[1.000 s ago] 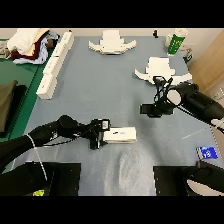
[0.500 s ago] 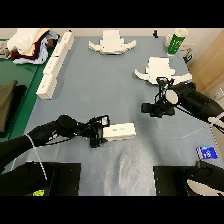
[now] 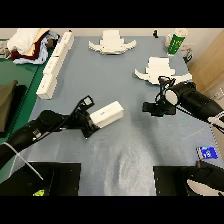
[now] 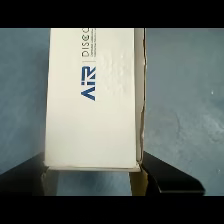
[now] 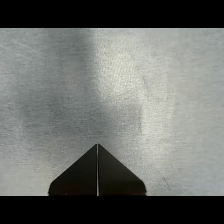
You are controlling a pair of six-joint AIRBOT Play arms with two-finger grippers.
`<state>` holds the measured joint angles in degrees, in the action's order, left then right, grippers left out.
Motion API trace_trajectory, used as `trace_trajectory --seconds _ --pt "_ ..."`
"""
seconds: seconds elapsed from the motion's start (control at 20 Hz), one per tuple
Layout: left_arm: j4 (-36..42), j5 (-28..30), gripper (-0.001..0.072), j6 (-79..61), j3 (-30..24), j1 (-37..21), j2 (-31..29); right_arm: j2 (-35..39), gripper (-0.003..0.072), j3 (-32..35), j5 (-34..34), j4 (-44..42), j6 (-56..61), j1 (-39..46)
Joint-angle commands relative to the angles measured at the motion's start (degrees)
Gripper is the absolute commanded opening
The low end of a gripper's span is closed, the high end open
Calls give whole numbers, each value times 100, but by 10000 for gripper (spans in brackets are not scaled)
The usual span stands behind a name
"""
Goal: Fold the box.
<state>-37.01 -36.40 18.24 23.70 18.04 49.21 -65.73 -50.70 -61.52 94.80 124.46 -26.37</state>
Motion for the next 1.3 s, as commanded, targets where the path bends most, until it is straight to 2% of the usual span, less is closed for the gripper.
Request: trace_trajectory --seconds 0.0,0.1,0.2,0.3,0.4,0.6,0.8,1.1,1.25 --pt "-1746 -1073 413 2496 142 -1213 -461 -2 2 -7 7 17 11 0" --pt "-1987 -1735 413 2822 332 -2107 -586 -2 2 -7 7 -13 11 -2" --pt "-1987 -2124 413 2809 518 -2992 -664 -2 2 -7 4 -13 11 -2" --pt "-2011 -2072 413 2717 575 -3722 -664 -2 1 -7 4 -9 11 0" --pt "-2223 -1884 413 2614 575 -4172 -522 -2 1 -7 4 -11 11 -2" --pt "-2507 -1180 413 2444 579 -4715 -28 -2 1 -7 4 -13 11 0" --pt "-2430 -208 414 2173 713 -4861 470 -2 1 -7 4 -11 11 -2" --pt "-2450 -20 413 1858 1040 -5031 1174 -2 1 -7 4 -9 11 0" --pt "-2448 -240 413 1655 1038 -5110 1316 -2 1 -7 2 -9 11 0"
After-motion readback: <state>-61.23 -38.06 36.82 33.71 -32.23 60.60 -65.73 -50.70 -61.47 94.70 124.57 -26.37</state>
